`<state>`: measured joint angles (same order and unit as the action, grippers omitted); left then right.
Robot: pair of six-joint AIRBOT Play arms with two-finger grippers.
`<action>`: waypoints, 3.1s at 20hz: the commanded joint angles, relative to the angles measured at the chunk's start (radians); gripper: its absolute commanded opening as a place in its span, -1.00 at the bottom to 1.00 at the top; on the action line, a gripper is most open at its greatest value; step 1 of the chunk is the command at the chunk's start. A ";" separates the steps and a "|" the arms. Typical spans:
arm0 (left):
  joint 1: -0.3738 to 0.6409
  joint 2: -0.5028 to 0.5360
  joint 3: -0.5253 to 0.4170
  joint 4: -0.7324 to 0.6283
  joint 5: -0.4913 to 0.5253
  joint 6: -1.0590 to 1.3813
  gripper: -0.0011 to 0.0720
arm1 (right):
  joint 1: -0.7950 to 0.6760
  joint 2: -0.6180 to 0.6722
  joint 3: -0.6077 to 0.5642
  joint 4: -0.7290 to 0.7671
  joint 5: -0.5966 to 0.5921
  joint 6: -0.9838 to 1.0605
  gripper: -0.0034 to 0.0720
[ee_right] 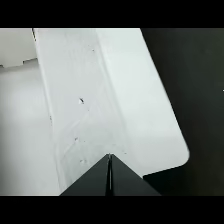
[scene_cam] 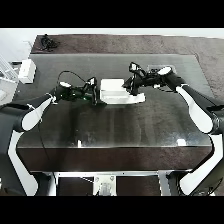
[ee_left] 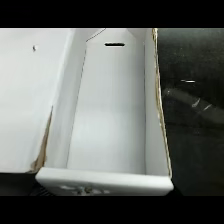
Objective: Fold the box and place the chain.
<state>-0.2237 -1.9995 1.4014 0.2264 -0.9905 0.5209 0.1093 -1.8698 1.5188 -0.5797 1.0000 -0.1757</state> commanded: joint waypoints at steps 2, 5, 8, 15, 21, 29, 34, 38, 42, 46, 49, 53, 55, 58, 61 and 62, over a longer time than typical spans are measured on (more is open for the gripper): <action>0.000 0.001 0.000 -0.002 0.003 0.001 0.30 | -0.016 0.113 0.000 -0.001 0.022 0.002 -0.90; 0.000 0.001 0.000 -0.002 0.004 0.001 0.30 | -0.050 0.185 -0.001 -0.066 0.056 0.076 -0.89; 0.000 0.001 0.000 -0.002 0.004 0.002 0.30 | -0.094 0.188 -0.036 -0.164 0.135 0.129 0.86; 0.000 0.001 0.000 -0.002 0.004 0.003 0.30 | -0.094 0.177 -0.189 -0.161 0.134 0.003 0.86; 0.000 0.001 0.000 -0.002 0.005 0.003 0.30 | -0.060 0.130 -0.189 -0.154 0.090 -0.021 0.85; 0.000 0.001 0.000 -0.002 0.005 0.003 0.30 | -0.023 0.112 -0.189 -0.056 0.037 -0.073 -0.20; 0.000 0.001 0.000 -0.002 0.005 0.003 0.30 | 0.010 0.111 -0.190 -0.007 0.037 -0.118 -0.52; 0.000 0.001 0.000 -0.002 0.005 0.003 0.30 | 0.021 0.096 -0.190 -0.006 0.036 -0.126 -0.51; 0.000 0.001 0.000 -0.002 0.005 0.003 0.30 | 0.021 0.070 -0.190 -0.008 0.044 -0.125 -0.11; 0.000 0.001 0.000 -0.002 0.005 0.003 0.31 | 0.021 0.071 -0.189 -0.016 0.092 -0.125 0.55; 0.000 0.001 0.000 -0.002 0.005 0.003 0.30 | 0.021 0.070 -0.190 -0.016 0.110 -0.123 0.56; 0.000 0.001 0.000 -0.002 0.005 0.003 0.31 | 0.021 0.070 -0.189 -0.037 0.091 -0.122 0.74; 0.000 0.001 0.000 -0.002 0.005 0.003 0.30 | 0.021 0.070 -0.189 -0.052 0.038 -0.122 0.82; 0.000 0.001 0.000 -0.002 0.005 0.003 0.30 | 0.021 0.070 -0.189 -0.052 0.017 -0.122 0.83; 0.000 0.001 0.000 -0.002 0.005 0.003 0.30 | 0.017 0.072 -0.189 -0.053 0.023 -0.121 0.44; 0.000 0.001 0.000 -0.002 0.005 0.003 0.31 | 0.010 0.072 -0.189 -0.052 0.040 -0.121 -0.53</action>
<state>-0.2249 -1.9995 1.4014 0.2188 -0.9756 0.5220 0.1284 -1.8000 1.3293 -0.6430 1.0298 -0.2970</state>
